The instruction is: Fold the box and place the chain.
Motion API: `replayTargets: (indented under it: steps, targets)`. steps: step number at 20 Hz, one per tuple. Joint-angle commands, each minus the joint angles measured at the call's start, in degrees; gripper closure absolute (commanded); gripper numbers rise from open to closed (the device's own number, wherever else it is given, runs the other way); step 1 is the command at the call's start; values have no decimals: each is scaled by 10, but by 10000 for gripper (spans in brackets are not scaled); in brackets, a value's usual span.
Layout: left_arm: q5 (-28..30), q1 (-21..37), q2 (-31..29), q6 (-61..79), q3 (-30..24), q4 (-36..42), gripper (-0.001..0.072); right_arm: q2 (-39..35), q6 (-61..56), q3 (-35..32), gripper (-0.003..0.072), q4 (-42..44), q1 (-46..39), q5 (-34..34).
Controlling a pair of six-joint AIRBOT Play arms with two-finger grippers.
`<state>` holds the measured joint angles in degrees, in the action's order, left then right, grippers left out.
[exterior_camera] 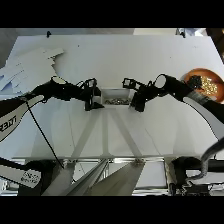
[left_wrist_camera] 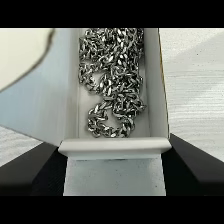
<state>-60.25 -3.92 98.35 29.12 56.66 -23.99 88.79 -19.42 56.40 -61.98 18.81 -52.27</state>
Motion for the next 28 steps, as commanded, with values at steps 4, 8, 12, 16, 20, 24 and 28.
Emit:
replayTargets:
  steps: [4,8,12,16,20,24,28]
  targets:
    - [0,0,0,0,0,0,334,-68,-50,1,678,-7,0,-28]
    - [0,0,0,0,0,0,334,-106,-58,1,678,85,0,-21]
    - [0,0,0,0,0,0,334,-112,-38,1,678,232,4,-10]
    - [0,0,0,0,0,0,334,-102,9,1,677,259,35,26]
    - [0,0,0,0,0,0,334,-61,9,1,680,257,72,55]
    - [0,0,0,0,0,0,334,-37,0,1,673,258,97,89]
    - [0,0,0,0,0,0,334,-55,-7,1,504,263,96,76]
